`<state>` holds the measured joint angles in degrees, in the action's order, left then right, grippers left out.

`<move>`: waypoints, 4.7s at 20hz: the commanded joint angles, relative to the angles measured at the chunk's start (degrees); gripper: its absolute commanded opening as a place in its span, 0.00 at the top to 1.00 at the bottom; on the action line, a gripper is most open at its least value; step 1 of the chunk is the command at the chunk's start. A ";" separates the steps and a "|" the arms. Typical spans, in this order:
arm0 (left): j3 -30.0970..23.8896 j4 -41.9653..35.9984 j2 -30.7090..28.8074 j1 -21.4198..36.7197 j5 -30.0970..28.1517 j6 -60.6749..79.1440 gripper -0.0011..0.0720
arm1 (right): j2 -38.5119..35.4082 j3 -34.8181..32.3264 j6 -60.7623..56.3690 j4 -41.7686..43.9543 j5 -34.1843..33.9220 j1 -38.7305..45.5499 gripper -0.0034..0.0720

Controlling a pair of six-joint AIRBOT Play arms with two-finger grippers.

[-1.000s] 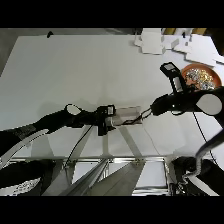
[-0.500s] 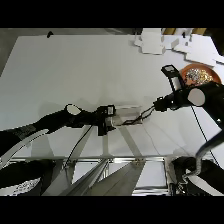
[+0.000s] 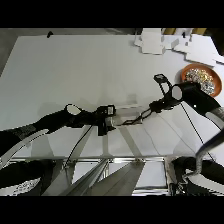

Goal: Fold the box and place the chain.

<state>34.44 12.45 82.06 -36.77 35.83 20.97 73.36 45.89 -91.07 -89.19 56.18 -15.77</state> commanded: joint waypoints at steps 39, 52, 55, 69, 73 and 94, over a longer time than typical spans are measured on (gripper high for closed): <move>0.00 0.00 0.00 -0.02 0.85 0.02 0.75 | 3.56 -0.44 7.39 5.97 -3.76 0.07 0.72; 0.00 0.00 0.00 -0.02 0.87 0.02 0.75 | -5.20 -0.44 8.98 6.36 2.43 0.04 0.93; 0.00 0.00 0.00 -0.02 0.85 0.02 0.75 | -13.68 -0.44 12.79 14.21 5.46 0.04 0.93; 0.00 0.00 0.00 -0.02 0.87 0.02 0.75 | -28.70 -0.44 26.86 46.93 2.80 -9.40 0.93; 0.00 0.00 0.00 -0.02 0.87 0.02 0.75 | -28.15 -0.44 26.88 47.04 -4.81 -15.26 0.93; 0.00 0.00 0.00 -0.02 0.87 0.02 0.75 | -17.18 -0.15 19.96 30.29 -0.20 -15.61 0.66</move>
<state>34.44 12.45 82.08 -36.77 36.73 20.97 54.61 45.45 -70.48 -56.97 54.19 -31.94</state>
